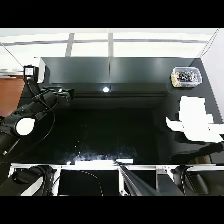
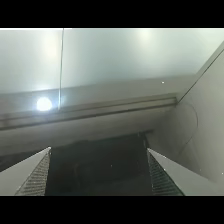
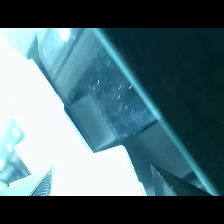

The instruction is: Fold the box and place the chain.

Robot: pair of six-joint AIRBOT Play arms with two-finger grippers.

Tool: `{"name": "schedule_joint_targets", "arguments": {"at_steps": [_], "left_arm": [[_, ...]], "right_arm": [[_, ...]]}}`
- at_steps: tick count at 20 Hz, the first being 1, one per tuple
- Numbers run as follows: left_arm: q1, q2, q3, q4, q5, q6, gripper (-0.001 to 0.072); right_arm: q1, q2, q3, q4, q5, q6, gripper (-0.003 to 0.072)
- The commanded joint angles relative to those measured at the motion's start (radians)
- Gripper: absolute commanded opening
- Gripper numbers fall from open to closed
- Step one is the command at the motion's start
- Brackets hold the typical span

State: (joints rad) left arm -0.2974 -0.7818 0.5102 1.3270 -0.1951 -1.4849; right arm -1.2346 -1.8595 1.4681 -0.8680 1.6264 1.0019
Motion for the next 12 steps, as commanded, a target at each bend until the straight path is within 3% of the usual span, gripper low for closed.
{"name": "schedule_joint_targets", "arguments": {"at_steps": [1,3,4,5,7,8,9,10,12], "left_arm": [[0.000,-0.005,0.001,0.000,0.031,0.000,0.0707],[0.000,-0.005,0.001,0.000,0.031,0.000,0.0707],[0.000,-0.005,0.001,0.000,0.031,0.000,0.0707],[0.000,-0.005,0.001,0.000,0.031,0.000,0.0707],[0.000,-0.005,0.001,0.000,0.031,0.000,0.0707],[0.000,-0.005,0.001,0.000,0.031,0.000,0.0707],[0.000,-0.005,0.001,0.000,0.031,0.000,0.0707],[0.000,-0.005,0.001,0.000,0.031,0.000,0.0707],[0.000,-0.005,0.001,0.000,0.031,0.000,0.0707]], "right_arm": [[0.042,-0.007,0.003,-0.028,0.033,-0.003,0.0720],[0.058,-0.007,0.003,-0.037,0.033,-0.005,0.0716],[0.065,-0.007,0.003,-0.060,0.034,-0.004,0.0560],[0.074,-0.007,0.003,-0.085,0.034,-0.004,0.0486],[0.086,-0.006,0.000,-0.098,0.045,-0.004,0.0471],[0.095,-0.003,-0.002,-0.110,0.048,-0.005,0.0270],[0.103,0.001,-0.005,-0.122,0.054,-0.009,0.0182],[0.114,0.009,-0.011,-0.124,0.056,-0.016,0.0179],[0.135,0.034,-0.035,-0.125,0.059,-0.042,0.0013]]}}
